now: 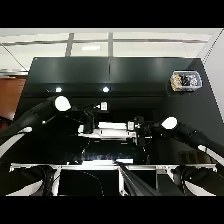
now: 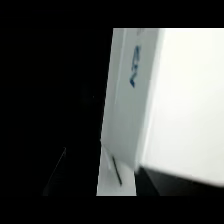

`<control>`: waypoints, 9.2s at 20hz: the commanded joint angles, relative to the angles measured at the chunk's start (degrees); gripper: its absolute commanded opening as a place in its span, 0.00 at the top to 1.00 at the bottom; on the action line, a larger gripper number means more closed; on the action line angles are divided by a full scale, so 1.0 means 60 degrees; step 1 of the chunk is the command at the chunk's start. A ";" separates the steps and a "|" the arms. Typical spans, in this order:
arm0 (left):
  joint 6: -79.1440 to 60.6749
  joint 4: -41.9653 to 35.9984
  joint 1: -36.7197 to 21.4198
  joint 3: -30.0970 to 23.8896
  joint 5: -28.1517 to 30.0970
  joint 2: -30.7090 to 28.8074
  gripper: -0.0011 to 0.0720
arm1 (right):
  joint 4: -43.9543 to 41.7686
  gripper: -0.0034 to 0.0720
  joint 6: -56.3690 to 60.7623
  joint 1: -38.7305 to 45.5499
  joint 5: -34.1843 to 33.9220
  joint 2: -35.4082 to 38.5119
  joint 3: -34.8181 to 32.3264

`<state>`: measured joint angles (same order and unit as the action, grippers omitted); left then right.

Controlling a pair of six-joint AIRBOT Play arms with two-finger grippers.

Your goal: Fold the box and place the chain.

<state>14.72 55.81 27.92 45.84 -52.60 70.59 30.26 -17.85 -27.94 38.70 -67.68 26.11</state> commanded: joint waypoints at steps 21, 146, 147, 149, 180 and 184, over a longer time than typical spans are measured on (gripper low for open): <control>0.2546 -0.5472 0.0000 -0.1836 0.2922 0.0007 0.95 | 0.0007 0.25 0.0015 -0.0007 0.0000 -0.0004 0.0004; 0.7118 -0.4313 -0.1985 -0.1818 -0.1330 0.0197 0.19 | 0.0000 0.25 0.0066 -0.0007 -0.0066 -0.0004 0.0004; 0.7533 -0.4240 -0.1774 -0.1814 -0.0962 0.0197 0.19 | 0.0000 0.25 0.0066 -0.0007 -0.0066 -0.0004 0.0004; 0.8415 -0.3694 -0.1308 -0.1759 -0.0273 0.0197 0.19 | 0.0000 0.25 0.0066 -0.0007 -0.0066 -0.0004 0.0004; 1.9813 0.4881 0.3249 0.0856 -0.0750 0.1300 0.25 | 0.0011 0.25 0.0066 -0.0007 -0.0066 -0.0004 0.0004; 2.0134 0.4860 0.3271 0.0980 -0.0561 0.1337 0.30 | 0.0011 0.25 0.0066 -0.0007 -0.0066 -0.0004 0.0004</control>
<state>133.60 84.86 47.46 51.18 -56.51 78.43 30.33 -17.45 -27.94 38.28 -67.68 26.11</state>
